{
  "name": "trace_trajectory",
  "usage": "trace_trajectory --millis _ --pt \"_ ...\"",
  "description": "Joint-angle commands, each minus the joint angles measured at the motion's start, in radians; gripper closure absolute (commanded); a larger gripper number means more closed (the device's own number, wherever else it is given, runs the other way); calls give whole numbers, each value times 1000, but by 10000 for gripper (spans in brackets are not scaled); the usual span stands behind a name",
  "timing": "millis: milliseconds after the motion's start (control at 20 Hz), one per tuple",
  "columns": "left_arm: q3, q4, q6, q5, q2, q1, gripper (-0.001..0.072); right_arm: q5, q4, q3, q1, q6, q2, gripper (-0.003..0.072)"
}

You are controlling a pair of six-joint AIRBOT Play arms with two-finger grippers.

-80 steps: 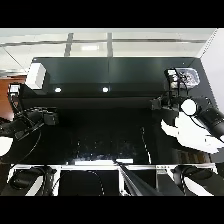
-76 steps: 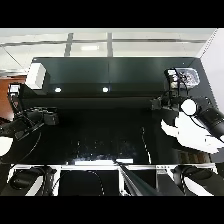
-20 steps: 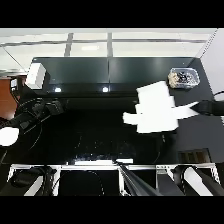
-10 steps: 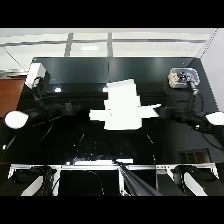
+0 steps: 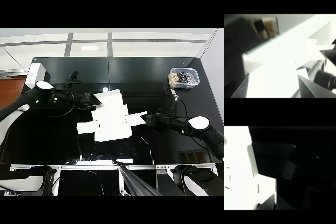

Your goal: Fold the box and place the chain.

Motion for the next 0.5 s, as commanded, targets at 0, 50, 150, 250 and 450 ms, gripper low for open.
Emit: trace_trajectory --millis 0,50,150,250,450 --pt "61 18 30 -135 -115 0 11 -11 2 -2 12 0 -3 671" --pt "61 4 79 -170 -121 0 11 -11 3 -2 12 0 -3 672" --pt "61 5 140 -201 -122 1 11 -11 3 -2 12 1 -3 672" --pt "69 51 150 -177 -122 11 11 -10 3 -2 12 8 -3 671" --pt "98 117 143 -94 -122 54 11 -10 3 -2 12 11 -3 672"
